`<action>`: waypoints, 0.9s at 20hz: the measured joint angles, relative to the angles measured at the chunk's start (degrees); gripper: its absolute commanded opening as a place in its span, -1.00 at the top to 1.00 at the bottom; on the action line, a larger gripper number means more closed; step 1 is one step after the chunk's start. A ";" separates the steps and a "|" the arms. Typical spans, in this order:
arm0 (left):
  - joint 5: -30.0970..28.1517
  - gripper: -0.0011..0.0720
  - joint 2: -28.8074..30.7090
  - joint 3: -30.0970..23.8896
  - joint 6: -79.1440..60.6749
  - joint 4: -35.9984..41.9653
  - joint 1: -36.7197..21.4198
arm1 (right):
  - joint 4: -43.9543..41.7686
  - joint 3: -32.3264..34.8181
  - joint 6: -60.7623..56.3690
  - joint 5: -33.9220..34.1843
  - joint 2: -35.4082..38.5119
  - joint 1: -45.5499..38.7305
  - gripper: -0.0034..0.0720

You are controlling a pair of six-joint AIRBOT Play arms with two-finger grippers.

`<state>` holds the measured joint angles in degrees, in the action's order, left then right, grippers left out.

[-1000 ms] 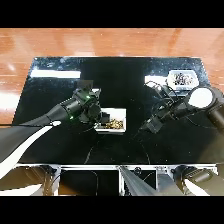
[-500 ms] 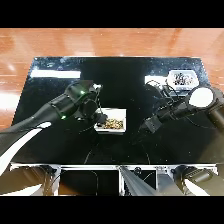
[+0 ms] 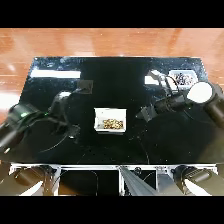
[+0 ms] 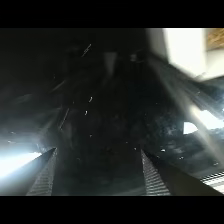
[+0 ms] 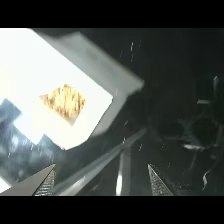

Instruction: Fold the box and place the chain.

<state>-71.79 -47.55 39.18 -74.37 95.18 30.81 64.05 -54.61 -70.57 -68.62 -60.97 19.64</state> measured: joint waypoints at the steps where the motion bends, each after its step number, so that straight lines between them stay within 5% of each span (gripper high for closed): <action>1: 0.87 -0.74 2.58 -2.91 -0.57 2.89 -1.79 | 0.17 -1.95 0.61 0.68 -1.68 0.04 -1.00; 5: 5.70 -0.74 7.89 -10.69 -3.39 11.43 -5.44 | 0.85 -12.68 3.28 2.23 -12.33 0.37 -1.00; 10: 11.26 -0.74 6.86 -13.33 -5.31 15.10 -6.58 | 0.37 -22.71 7.21 1.33 -25.22 3.45 -1.00; 18: 14.34 -0.74 3.17 -13.90 -7.37 16.24 -6.80 | -0.37 -27.74 14.14 -6.27 -30.75 10.10 -1.00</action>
<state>-57.45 -44.38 25.28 -81.73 111.42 24.01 63.68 -82.35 -56.42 -74.89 -91.72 29.74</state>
